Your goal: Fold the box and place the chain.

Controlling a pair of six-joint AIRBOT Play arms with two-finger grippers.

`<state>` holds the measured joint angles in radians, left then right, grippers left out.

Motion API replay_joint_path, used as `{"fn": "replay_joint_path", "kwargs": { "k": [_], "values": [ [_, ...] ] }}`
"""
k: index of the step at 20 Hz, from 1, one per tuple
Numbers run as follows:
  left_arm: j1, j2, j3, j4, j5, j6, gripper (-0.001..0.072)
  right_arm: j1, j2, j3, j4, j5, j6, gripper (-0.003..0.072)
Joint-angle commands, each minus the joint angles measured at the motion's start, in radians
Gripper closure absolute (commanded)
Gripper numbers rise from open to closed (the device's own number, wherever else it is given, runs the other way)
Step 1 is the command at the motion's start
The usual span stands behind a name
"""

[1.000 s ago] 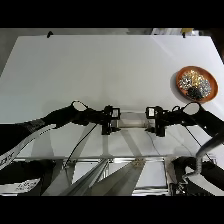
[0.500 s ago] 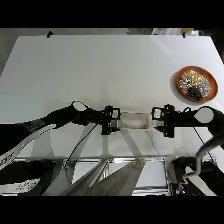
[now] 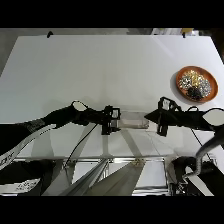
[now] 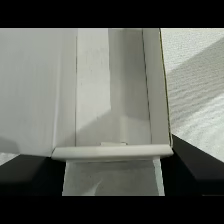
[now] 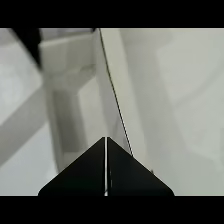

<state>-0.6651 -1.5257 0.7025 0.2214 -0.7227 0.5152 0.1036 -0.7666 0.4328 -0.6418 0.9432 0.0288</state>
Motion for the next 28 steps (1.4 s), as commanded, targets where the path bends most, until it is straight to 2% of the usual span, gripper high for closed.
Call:
{"fn": "replay_joint_path", "kwargs": {
  "k": [1,3,7,10,14,16,19,20,22,23,24,25,28],
  "values": [
    [0.001,0.0,0.0,0.0,0.0,0.0,0.032,0.0,-0.124,0.0,0.174,-0.226,0.035,0.0672],
    [0.001,0.0,0.0,0.0,0.0,0.0,0.032,0.0,-0.213,0.0,0.185,-0.249,0.055,0.0672],
    [0.001,0.0,0.0,0.0,0.0,0.0,0.032,0.0,-0.342,0.0,0.172,-0.209,0.079,0.0672],
    [0.001,0.0,0.0,0.0,0.0,0.0,0.032,0.0,-0.302,0.001,0.172,-0.195,0.08,0.0672],
    [0.001,0.0,0.0,0.0,0.0,0.0,0.032,0.0,-0.13,0.001,0.13,-0.133,0.099,0.0671],
    [0.001,0.0,0.0,0.0,0.001,0.0,0.032,0.0,-0.025,0.001,-0.002,-0.035,0.102,0.0672],
    [0.001,0.0,0.0,0.0,0.0,0.0,0.032,0.0,0.097,0.001,-0.311,0.147,0.101,0.0672],
    [0.001,0.0,0.0,0.0,0.0,0.0,0.032,0.0,0.12,0.001,-0.419,0.191,0.102,0.0672],
    [0.001,0.0,0.0,0.0,0.0,0.0,0.032,0.0,0.125,0.0,-0.539,0.245,0.102,0.067],
    [0.001,0.0,0.0,0.0,0.0,0.0,0.032,0.0,0.119,-0.001,-0.556,0.241,0.101,0.0621],
    [0.001,0.0,0.0,0.0,0.0,0.0,0.032,0.0,0.11,-0.001,-0.554,0.227,0.097,0.0488],
    [0.001,0.0,0.0,0.0,0.0,0.0,0.032,0.0,0.099,-0.001,-0.54,0.211,0.092,0.0402],
    [0.001,0.0,0.0,0.0,0.0,0.0,0.032,0.0,0.045,-0.001,-0.446,0.166,0.025,0.0415]
  ]
}}
